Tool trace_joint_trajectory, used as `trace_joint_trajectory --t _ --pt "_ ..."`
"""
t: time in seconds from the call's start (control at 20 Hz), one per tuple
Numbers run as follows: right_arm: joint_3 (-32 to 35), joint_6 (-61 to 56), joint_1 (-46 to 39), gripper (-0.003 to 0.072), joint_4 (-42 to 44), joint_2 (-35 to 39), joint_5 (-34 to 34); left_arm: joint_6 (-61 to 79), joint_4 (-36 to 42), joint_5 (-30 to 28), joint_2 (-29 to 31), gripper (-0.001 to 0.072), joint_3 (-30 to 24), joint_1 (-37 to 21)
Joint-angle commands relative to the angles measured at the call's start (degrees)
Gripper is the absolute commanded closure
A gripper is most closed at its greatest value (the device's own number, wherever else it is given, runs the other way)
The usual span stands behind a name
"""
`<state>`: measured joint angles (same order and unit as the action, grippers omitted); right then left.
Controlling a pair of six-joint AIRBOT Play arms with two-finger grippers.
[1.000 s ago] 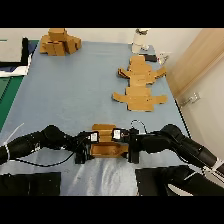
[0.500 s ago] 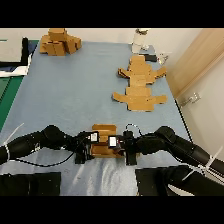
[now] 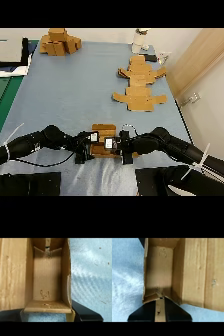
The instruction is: Fold the box.
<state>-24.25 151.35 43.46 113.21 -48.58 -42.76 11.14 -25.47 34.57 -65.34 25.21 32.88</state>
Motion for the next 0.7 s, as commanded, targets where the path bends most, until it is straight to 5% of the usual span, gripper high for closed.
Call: trace_joint_trajectory --t 0.0,0.05,0.45,0.5,0.65 --pt "0.04 0.26 0.24 0.0281 1.03 -0.66 1.33 0.00 0.00 -0.02 -0.02 0.0112 0.04 0.00" --pt "0.04 0.24 0.24 0.0144 1.55 -0.76 1.29 -0.02 -0.02 -0.02 -0.02 0.0111 0.04 -0.02" --pt "0.04 0.22 0.24 0.0134 1.64 -1.44 1.27 0.00 0.00 -0.02 -0.02 0.0112 0.04 -0.02" --pt "0.04 0.20 0.22 0.0154 1.46 -1.42 1.14 0.00 0.00 -0.02 -0.02 0.0111 0.04 -0.02" --pt "-0.11 -5.64 0.15 0.0454 -0.83 -0.33 -1.33 0.00 0.00 -0.02 -0.02 0.0111 0.04 -0.02"
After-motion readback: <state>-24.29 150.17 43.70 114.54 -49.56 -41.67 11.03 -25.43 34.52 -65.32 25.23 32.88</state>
